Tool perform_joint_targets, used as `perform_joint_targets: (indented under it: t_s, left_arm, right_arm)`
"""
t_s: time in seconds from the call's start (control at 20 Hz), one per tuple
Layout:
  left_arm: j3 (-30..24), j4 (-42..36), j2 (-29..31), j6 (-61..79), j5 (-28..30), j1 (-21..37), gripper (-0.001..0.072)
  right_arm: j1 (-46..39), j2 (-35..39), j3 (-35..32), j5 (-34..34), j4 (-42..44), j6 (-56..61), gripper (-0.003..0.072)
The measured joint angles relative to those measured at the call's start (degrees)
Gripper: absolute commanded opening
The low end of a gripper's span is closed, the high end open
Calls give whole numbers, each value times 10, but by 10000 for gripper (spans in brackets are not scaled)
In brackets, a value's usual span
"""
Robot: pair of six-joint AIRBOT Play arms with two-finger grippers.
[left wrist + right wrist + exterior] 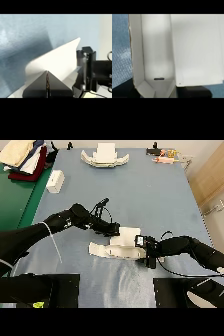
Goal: Fold the box.
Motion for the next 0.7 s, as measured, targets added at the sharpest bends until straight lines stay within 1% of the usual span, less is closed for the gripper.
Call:
perform_joint_targets:
  t_s: [0.2,0.45,0.55,0.7]
  left_arm:
    - [0,19,-24,-19,-2,4,12]
    - [0,28,-29,-19,-20,5,11]
    - [0,32,-12,-5,-29,9,11]
    - [-1,74,49,6,-46,26,11]
  right_arm:
    - [0,0,0,0,0,-1,589]
    - [0,0,0,0,0,-1,590]
    - [0,0,0,0,0,-1,590]
    - [0,0,0,0,0,-1,590]
